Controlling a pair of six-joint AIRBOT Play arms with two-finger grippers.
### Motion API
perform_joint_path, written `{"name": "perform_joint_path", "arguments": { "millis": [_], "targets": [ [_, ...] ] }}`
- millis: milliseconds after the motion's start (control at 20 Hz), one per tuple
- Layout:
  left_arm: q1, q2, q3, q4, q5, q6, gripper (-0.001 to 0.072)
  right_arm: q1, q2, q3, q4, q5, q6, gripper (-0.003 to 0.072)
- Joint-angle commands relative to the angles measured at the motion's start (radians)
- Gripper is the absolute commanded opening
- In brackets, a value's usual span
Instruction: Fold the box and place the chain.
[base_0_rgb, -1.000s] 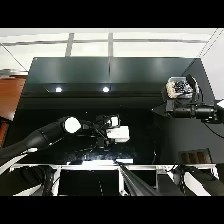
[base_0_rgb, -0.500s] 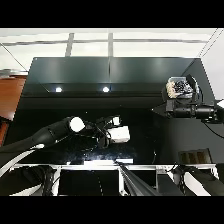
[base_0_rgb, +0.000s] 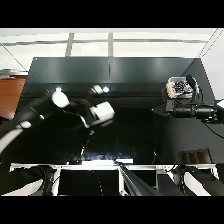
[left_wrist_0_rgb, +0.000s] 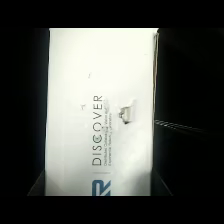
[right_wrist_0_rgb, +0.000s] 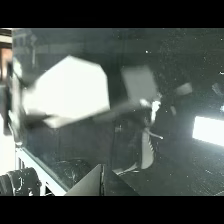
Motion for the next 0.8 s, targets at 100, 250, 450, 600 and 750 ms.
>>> {"name": "perform_joint_path", "arguments": {
  "millis": [100,250,450,600,750],
  "targets": [
    [0.47,-0.079,0.183,0.073,0.084,-0.181,0.0285,0.001,0.0,0.0,0.003,0.0,0.0,0.0024],
    [0.61,-0.214,0.335,0.075,0.108,-0.196,0.0286,0.001,0.0,0.0,0.003,0.0,0.001,0.0024],
    [0.691,-0.436,0.577,0.114,0.105,-0.207,0.0287,0.001,0.0,0.0,0.003,0.0,0.002,0.0024],
    [0.708,-0.573,0.749,0.115,0.099,-0.211,0.0287,0.001,0.0,0.0,0.003,-0.001,0.009,0.0024],
    [0.705,-0.663,0.838,0.104,0.084,-0.212,0.0287,0.001,0.0,0.0,0.003,-0.044,0.014,0.0024]
  ]
}}
